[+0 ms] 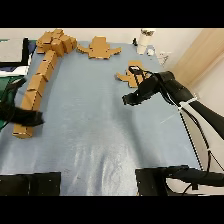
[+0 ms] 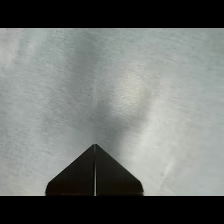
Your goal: Fold the box.
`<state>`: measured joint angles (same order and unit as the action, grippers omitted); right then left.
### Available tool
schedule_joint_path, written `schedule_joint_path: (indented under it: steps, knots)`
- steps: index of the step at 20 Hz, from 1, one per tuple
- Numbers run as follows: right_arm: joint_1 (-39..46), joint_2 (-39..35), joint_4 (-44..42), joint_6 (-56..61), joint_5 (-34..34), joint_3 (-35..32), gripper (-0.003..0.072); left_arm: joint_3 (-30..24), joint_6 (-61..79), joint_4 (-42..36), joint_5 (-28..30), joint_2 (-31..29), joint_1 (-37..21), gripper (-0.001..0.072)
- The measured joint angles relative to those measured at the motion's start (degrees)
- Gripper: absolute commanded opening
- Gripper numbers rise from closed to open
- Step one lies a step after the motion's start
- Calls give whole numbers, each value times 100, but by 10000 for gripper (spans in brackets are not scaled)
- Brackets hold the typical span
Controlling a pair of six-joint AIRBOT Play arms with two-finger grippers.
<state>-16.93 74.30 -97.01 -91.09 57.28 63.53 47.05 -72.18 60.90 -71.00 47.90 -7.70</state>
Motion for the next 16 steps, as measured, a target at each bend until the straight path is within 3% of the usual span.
schedule_joint_path:
  steps: [7,11,16]
  knots:
    - [-2,297,-516,0,-380,7,4,1294,17,-741,1110,1958,1912,12]
    - [-4,326,-588,0,-378,9,4,1685,17,-949,1499,2581,2376,13]
    - [-4,337,-616,0,-376,7,4,1808,20,-1097,1690,2793,2551,13]
